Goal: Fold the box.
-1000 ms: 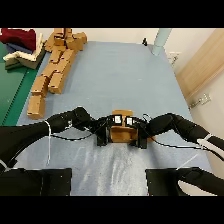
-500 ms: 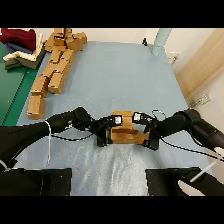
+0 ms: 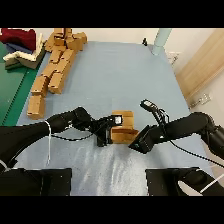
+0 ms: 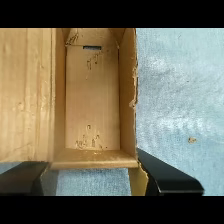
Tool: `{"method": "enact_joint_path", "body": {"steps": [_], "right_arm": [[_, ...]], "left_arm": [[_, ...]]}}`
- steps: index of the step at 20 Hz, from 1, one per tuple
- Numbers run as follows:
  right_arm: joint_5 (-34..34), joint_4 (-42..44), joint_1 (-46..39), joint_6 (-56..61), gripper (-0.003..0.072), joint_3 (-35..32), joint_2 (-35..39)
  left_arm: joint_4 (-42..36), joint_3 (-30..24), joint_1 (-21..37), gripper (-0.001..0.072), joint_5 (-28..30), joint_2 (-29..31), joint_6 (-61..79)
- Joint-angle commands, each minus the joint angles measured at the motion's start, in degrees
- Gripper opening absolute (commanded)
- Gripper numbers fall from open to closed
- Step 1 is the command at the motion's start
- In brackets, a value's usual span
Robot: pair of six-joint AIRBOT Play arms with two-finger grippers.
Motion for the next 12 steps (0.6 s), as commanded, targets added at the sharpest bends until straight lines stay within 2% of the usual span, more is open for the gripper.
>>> {"method": "enact_joint_path", "body": {"steps": [1,3,4,5,6,8,9,10,12], "right_arm": [[0.37,4.44,0.26,16.24,0.0719,0.07,0.07],[0.66,4.44,0.42,18.73,0.0681,0.07,-1.40],[1.09,4.55,0.81,19.06,0.0535,0.07,-2.51],[3.37,4.52,1.31,19.23,0.0335,0.09,-3.67],[6.64,4.63,1.38,19.63,0.0237,0.28,-4.96],[13.81,4.17,0.63,19.61,0.0223,2.45,-8.24],[15.34,3.45,-0.55,19.56,0.0181,4.63,-10.71],[15.21,2.49,-2.01,19.54,0.0087,6.97,-13.46],[14.53,1.99,-4.81,18.03,0.0078,10.91,-19.56]], "left_arm": [[0.02,-0.02,0.07,0.0525,0.04,-0.02,0.02],[0.02,-0.02,0.07,0.0525,0.02,-0.02,0.02],[0.02,-0.02,0.07,0.0525,0.02,-0.02,0.02],[0.02,-0.02,0.07,0.0525,0.02,-0.02,0.02],[0.02,-0.02,0.07,0.0525,0.02,-0.02,0.02],[0.02,-0.02,0.07,0.0525,0.04,-0.02,0.02],[0.02,-0.02,0.07,0.0525,0.02,-0.02,0.02],[0.02,-0.02,0.07,0.0525,0.04,-0.02,0.02],[0.02,-0.02,0.07,0.0525,0.02,-0.02,0.02]]}}
